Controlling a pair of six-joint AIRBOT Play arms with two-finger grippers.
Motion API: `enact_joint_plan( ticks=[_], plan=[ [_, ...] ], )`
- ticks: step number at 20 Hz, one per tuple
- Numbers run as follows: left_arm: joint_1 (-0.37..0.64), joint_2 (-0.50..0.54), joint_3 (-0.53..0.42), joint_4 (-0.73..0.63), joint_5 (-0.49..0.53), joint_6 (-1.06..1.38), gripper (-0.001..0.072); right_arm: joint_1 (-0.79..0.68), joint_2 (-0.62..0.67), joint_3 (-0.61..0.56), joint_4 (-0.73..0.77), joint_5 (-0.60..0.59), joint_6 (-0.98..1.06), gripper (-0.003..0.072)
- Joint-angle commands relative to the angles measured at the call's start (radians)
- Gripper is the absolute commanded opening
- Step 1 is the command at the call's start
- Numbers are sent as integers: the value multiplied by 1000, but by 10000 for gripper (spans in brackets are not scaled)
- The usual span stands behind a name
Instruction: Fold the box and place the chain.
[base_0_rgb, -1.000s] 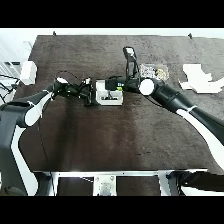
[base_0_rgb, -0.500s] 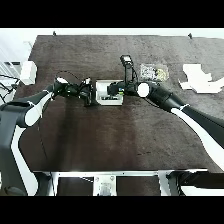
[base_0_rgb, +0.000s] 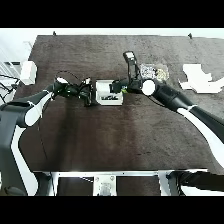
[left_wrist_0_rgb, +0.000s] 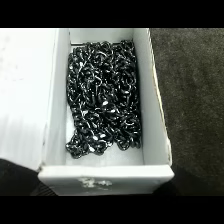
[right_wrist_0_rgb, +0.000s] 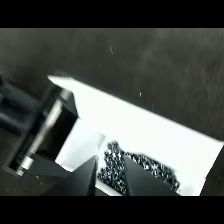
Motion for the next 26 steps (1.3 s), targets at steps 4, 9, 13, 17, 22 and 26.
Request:
enact_joint_plan(
  ticks=[4, 9, 13, 17, 22, 26],
  plan=[
    [0, 0, 0, 0, 0, 0, 408, -127, 166, 18, 6, 158, -165, 430],
    [0, 0, 0, 0, 0, 0, 408, -350, 190, 117, 340, 282, -614, 365],
    [0, -1, 0, 0, 0, 0, 408, -476, 72, 156, 562, 443, -894, 367],
    [0, 0, 0, 0, 0, 0, 408, -484, -92, 203, 611, 498, -1042, 366],
    [0, 0, 0, 0, 1, 0, 408, -441, -267, 302, 628, 520, -1124, 366],
    [0, 0, 0, 0, 0, 0, 408, -398, -342, 374, 624, 518, -1136, 346]
  ],
)
